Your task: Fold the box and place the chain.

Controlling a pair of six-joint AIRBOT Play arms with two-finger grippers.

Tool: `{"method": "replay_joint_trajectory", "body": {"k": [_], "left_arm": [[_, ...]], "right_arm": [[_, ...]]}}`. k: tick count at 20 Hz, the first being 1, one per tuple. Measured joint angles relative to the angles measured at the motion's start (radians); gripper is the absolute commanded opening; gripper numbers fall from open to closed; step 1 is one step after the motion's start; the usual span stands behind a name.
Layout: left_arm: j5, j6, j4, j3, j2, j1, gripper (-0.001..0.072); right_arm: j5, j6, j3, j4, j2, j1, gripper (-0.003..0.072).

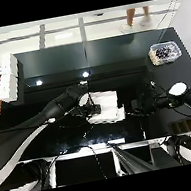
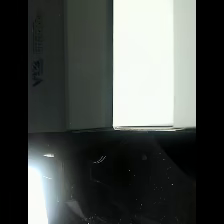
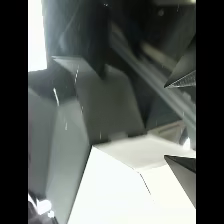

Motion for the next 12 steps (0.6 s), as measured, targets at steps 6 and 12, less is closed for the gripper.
{"method": "replay_joint_trajectory", "body": {"k": [6,12], "left_arm": [[-0.005,0.000,0.000,0.000,0.000,0.000,0.0032],[-0.005,0.000,0.000,0.000,0.000,0.000,0.0033]], "right_arm": [[0.015,-0.008,0.025,0.074,0.000,0.046,0.0696],[-0.041,0.017,0.030,0.108,0.000,0.115,0.0586]]}}
